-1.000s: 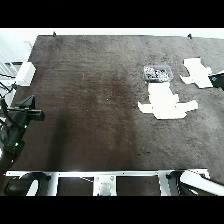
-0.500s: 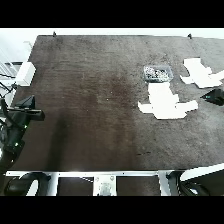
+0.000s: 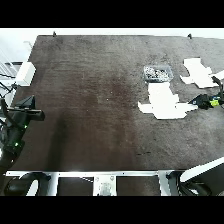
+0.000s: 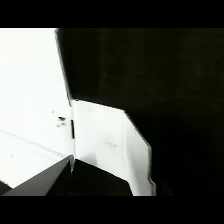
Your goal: Fold the box and place the chain.
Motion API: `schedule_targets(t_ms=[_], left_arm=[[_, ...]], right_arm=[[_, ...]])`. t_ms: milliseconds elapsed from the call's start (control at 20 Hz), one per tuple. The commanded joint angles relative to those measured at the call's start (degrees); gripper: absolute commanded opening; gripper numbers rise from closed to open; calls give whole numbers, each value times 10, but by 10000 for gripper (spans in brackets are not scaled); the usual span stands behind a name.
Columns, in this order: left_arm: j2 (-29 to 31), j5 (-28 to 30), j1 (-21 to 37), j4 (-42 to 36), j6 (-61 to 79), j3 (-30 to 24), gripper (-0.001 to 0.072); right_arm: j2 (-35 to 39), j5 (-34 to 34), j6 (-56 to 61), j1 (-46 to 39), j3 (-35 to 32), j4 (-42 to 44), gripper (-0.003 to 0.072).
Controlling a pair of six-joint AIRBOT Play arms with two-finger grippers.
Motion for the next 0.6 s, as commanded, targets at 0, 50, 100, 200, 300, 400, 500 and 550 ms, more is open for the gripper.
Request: schedule_targets(t_ms=[0,50,100,200,300,400,500,550], left_arm=[[0,0,0,0,0,0,21],[0,0,0,0,0,0,21],[0,0,0,0,0,0,21],[0,0,0,0,0,0,21],[0,0,0,0,0,0,21],[0,0,0,0,0,0,21],[0,0,0,0,0,0,21],[0,0,0,0,0,0,21]], right_arm=[[-24,31,-3,10,1,23,543],[-31,35,-3,10,-1,23,530],[-38,41,-7,9,-3,34,473],[-42,56,-50,8,-11,83,303],[-42,67,-56,8,-16,98,9],[-39,89,-56,9,-32,99,7],[-15,78,-59,9,-87,107,5],[5,62,-67,10,-126,127,5]])
